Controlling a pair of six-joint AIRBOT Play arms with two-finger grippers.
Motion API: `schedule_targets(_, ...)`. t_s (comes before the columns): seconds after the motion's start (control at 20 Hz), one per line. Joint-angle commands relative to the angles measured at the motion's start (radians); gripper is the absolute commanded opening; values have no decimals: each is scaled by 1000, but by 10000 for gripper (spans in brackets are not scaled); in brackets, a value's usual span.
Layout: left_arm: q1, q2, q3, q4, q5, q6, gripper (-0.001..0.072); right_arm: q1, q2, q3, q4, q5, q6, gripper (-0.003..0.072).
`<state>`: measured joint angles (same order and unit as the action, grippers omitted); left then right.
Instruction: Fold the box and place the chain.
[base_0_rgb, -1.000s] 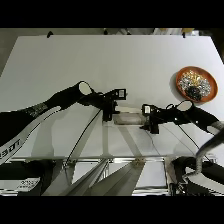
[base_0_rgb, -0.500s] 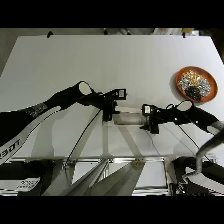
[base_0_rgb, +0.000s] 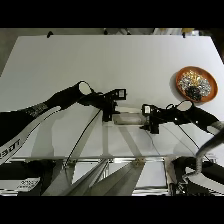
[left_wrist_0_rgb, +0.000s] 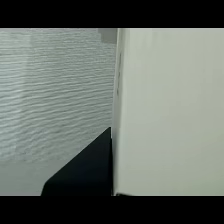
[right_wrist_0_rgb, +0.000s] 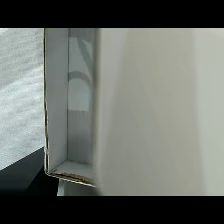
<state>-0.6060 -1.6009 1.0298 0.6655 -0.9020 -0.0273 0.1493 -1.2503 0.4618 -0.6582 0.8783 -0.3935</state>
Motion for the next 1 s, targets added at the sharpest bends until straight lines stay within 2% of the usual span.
schedule_targets(0.0, 0, 4, 0, 1, -73, 0, 11, 1, -1, 0, 0, 0, 0, 457)
schedule_targets(0.05, 1, 7, 0, 2, -86, 0, 17, 1, -1, 0, 0, 0, 0, 457)
schedule_targets(0.1, 3, 13, 0, 4, -91, 0, 83, 1, -1, 0, 0, 0, 0, 457)
schedule_targets(0.15, 6, 21, 0, 7, -91, 0, 227, 1, -1, 0, 0, 0, 0, 457)
schedule_targets(0.2, 10, 32, 0, 5, -91, -2, 329, 1, 0, 0, 0, 0, 0, 457)
schedule_targets(0.25, 13, 42, 0, 8, -98, -11, 360, 1, -1, 0, 1, 0, 0, 457)
schedule_targets(0.35, 20, 69, 0, 36, -122, -47, 490, 1, -1, 0, 1, 0, 0, 457)
schedule_targets(0.4, 22, 85, 0, 68, -125, -83, 527, 1, -1, 0, 1, 0, 0, 457)
schedule_targets(0.5, 31, 124, 0, 149, -128, -171, 530, 1, -1, 0, 1, 0, 0, 457)
schedule_targets(0.6, 39, 171, 0, 233, -139, -262, 505, 1, -1, 0, 1, 0, 0, 457)
schedule_targets(0.75, 39, 258, 0, 328, -192, -344, 323, 1, -1, 0, 1, 0, 0, 457)
schedule_targets(0.85, 36, 313, 0, 332, -253, -349, 83, 1, -1, 0, 1, 0, 0, 457)
schedule_targets(0.9, 35, 334, 0, 312, -298, -357, 6, 1, -1, 0, 1, 0, 0, 457)
schedule_targets(0.95, 28, 346, 0, 284, -341, -371, 4, 1, 0, 0, 1, 0, 0, 457)
